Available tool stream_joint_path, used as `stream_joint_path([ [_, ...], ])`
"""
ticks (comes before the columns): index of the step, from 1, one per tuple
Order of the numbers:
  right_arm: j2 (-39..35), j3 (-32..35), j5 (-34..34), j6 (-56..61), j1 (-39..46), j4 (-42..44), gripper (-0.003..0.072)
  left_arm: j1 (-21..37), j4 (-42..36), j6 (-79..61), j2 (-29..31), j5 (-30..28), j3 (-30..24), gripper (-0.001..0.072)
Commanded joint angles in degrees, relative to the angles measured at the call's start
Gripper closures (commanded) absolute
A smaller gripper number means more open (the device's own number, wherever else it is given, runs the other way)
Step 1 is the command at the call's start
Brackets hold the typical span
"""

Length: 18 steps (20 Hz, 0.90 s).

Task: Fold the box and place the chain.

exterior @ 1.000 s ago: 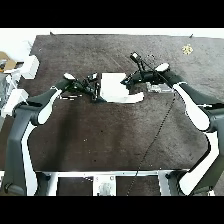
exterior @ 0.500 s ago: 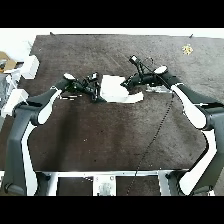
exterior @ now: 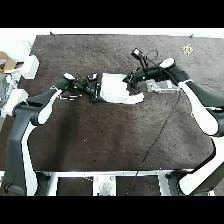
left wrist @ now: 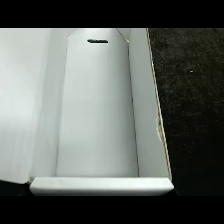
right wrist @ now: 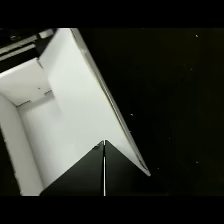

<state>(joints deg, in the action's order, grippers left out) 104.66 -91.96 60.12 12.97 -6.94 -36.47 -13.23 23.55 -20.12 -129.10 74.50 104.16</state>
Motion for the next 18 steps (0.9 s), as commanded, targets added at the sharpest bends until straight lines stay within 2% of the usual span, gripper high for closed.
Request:
stream_joint_path([
  [1,-5.9,0.02,5.07,1.22,0.15,-7.3,0.068,0.07,-0.02,0.15,0.0,-0.15,0.0,0.0359],
  [2,-6.88,0.02,5.99,1.25,0.11,-10.49,0.0679,0.07,-0.02,0.15,0.0,-0.15,0.0,0.0358],
  [3,-7.37,0.02,7.13,1.25,0.11,-13.51,0.0577,0.07,-0.02,0.15,0.0,-0.15,0.0,0.0358],
  [4,-7.41,0.13,8.09,1.2,0.09,-16.11,0.0573,0.07,-0.02,0.15,0.0,-0.15,0.0,0.0358],
  [5,-7.39,0.87,7.58,1.14,0.02,-18.95,0.0376,0.07,-0.02,0.15,0.0,-0.13,0.0,0.0358],
  [6,-7.37,2.36,5.79,0.63,0.02,-20.74,0.0071,0.07,-0.02,0.15,0.0,-0.15,0.0,0.0358],
  [7,-7.37,4.44,3.08,-0.66,0.0,-21.86,0.0,0.07,-0.02,0.15,0.0,-0.15,0.0,0.0358],
  [10,-7.37,9.99,-0.81,-7.1,-0.42,-21.86,0.0,0.07,-0.02,0.15,0.0,-0.13,0.0,0.0358],
  [14,-7.23,14.88,-3.65,-8.35,-2.19,-21.77,0.001,0.07,-0.02,0.15,0.0,-0.15,0.0,0.0358],
  [15,-6.8,14.95,-3.72,-9.35,-2.4,-20.87,0.0026,0.07,-0.02,0.15,0.0,-0.13,0.0,0.0358],
  [16,-6.47,14.95,-4.0,-9.86,-2.4,-19.06,0.0107,0.07,-0.02,0.15,0.0,-0.13,0.0,0.0358],
  [18,-6.12,14.95,-4.92,-11.21,-2.38,-16.72,0.0119,0.07,-0.02,0.15,0.0,-0.15,0.0,0.0358],
])
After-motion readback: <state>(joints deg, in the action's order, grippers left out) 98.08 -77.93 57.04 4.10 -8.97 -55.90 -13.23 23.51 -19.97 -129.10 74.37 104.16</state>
